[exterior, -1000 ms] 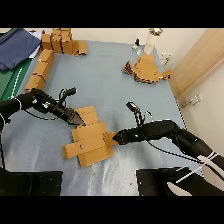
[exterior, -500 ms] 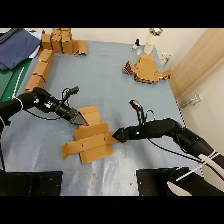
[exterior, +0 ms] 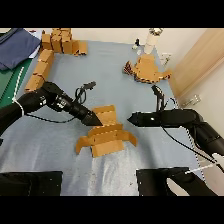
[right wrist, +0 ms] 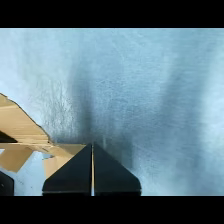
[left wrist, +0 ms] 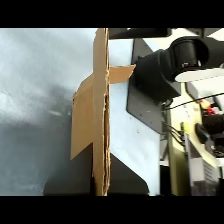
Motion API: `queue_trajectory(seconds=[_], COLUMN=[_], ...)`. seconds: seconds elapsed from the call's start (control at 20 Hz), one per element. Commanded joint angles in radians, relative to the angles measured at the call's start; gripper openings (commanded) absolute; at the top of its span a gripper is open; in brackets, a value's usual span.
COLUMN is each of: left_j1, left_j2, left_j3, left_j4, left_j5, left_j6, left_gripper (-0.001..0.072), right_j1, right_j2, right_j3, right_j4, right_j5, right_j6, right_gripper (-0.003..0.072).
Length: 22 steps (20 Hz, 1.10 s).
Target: Fold the box.
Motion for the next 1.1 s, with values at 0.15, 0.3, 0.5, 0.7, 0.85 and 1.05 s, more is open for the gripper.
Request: queue_trajectory(seconds=[0.15, 0.3, 0.5, 0.7, 0.85, 1.05], left_j1=[-0.024, -0.074, -0.158, -0.142, -0.106, -0.100], left_j2=[-0.021, -0.015, -0.008, 0.072, 0.108, 0.053], left_j3=[0.001, 0.001, 0.001, 0.001, 0.001, 0.000], left_j4=[0.081, 0.078, 0.083, 0.035, -0.070, -0.019], left_j5=[0.093, 0.107, 0.108, 0.085, -0.060, -0.014], left_j6=[0.028, 0.062, 0.134, 0.136, 0.131, 0.114], left_gripper=[0.0012, 0.0012, 0.0012, 0.0012, 0.0012, 0.0012], right_j1=[-0.026, -0.026, -0.026, -0.026, -0.026, -0.026], right_j2=[0.018, 0.018, 0.018, 0.018, 0.018, 0.018], right_j3=[0.008, 0.007, 0.004, -0.011, -0.016, -0.016], right_j4=[0.006, 0.005, 0.005, 0.005, 0.002, 0.002], right_j5=[-0.074, -0.074, -0.078, -0.081, -0.078, -0.068], right_j6=[0.016, 0.017, 0.023, 0.023, 0.023, 0.023], right_gripper=[0.0006, 0.0006, 0.0006, 0.0006, 0.0006, 0.0006])
